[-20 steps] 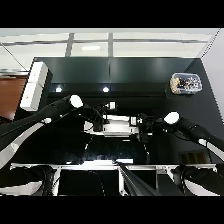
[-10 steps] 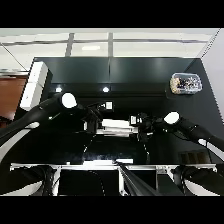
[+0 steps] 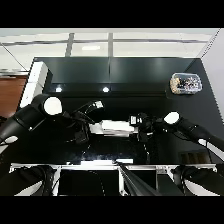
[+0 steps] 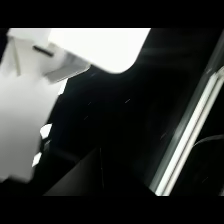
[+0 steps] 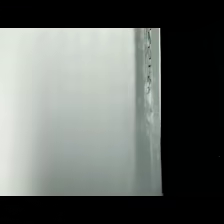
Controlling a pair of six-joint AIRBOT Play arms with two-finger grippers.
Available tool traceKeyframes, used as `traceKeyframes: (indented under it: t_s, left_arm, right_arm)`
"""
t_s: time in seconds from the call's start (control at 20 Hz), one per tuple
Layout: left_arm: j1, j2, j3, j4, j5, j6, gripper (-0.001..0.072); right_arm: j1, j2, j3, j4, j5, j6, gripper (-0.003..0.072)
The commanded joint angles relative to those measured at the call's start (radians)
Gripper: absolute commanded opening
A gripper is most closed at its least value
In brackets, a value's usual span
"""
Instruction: Fold the box and place the chain.
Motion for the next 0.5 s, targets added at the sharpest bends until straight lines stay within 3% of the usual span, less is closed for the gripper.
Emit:
traceKeyframes:
  t_s: [0.0, 0.15, 0.3, 0.45]
  left_arm:
    - [0.000, 0.012, -0.130, -0.391, 0.189, 0.093, 0.0029]
    - [0.035, 0.012, -0.193, -0.660, 0.397, 0.323, 0.0030]
    - [0.073, -0.006, -0.189, -0.787, 0.607, 0.415, 0.0033]
    - [0.108, -0.072, -0.135, -0.780, 0.624, 0.459, 0.0032]
  right_arm:
    - [0.001, -0.001, 0.000, 0.001, 0.001, 0.000, 0.0231]
    - [0.001, -0.001, 0.000, 0.001, 0.001, 0.000, 0.0231]
    - [0.001, -0.001, 0.000, 0.001, 0.001, 0.000, 0.0232]
    - [0.001, -0.001, 0.000, 0.001, 0.001, 0.000, 0.0231]
